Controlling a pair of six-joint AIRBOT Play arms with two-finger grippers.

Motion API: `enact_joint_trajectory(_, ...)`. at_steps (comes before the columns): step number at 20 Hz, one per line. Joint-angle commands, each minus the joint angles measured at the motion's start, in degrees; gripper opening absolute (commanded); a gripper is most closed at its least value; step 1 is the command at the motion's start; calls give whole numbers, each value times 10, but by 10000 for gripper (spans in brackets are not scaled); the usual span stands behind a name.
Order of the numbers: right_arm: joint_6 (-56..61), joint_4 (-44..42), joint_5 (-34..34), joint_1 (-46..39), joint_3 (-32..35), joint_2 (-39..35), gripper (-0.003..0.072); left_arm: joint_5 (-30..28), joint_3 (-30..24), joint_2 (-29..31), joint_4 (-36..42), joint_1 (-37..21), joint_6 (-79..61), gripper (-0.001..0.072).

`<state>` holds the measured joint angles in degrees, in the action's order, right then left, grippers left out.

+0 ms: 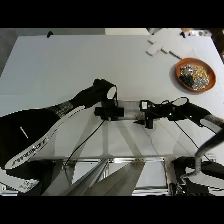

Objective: Fold the box and place the chain.

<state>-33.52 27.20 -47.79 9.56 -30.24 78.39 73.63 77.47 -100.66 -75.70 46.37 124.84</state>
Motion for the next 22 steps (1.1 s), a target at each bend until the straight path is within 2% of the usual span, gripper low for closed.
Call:
enact_joint_trajectory(1, 0, 0, 0, 0, 0, 0, 429, -3, 1, 0, -5, 0, -3, 243)
enact_joint_trajectory(3, 0, 0, 0, 0, 0, 0, 429, -3, 1, 1, -5, 0, -3, 36)
enact_joint_trajectory(4, 0, 0, 0, 0, 0, 0, 429, -2, 1, 1, -5, 0, -3, 5)
enact_joint_trajectory(8, 0, 0, 0, 0, 0, 0, 429, 2, 9, 2, -9, 0, -3, 5)
enact_joint_trajectory(9, 0, 0, 0, 0, 0, 0, 429, 2, 9, 3, -9, 1, -3, 15)
enact_joint_trajectory(10, 0, 0, 0, 0, 0, 0, 429, 1, 9, 5, -9, 1, -4, 87)
enact_joint_trajectory(12, 0, 0, 0, 0, 0, 0, 429, 1, 9, 13, -10, 2, -4, 357)
enact_joint_trajectory(13, 0, 0, 0, 0, 0, 0, 429, 2, 9, 20, -13, 1, -4, 424)
enact_joint_trajectory(18, 0, 0, 0, 0, 0, 0, 429, 18, 9, 79, -13, -15, -88, 424)
enact_joint_trajectory(21, 0, 0, 0, 0, 0, 0, 429, 65, 9, 131, -12, -35, -220, 424)
enact_joint_trajectory(22, 0, 0, 0, 0, 0, 0, 429, 101, 8, 151, -11, -41, -271, 423)
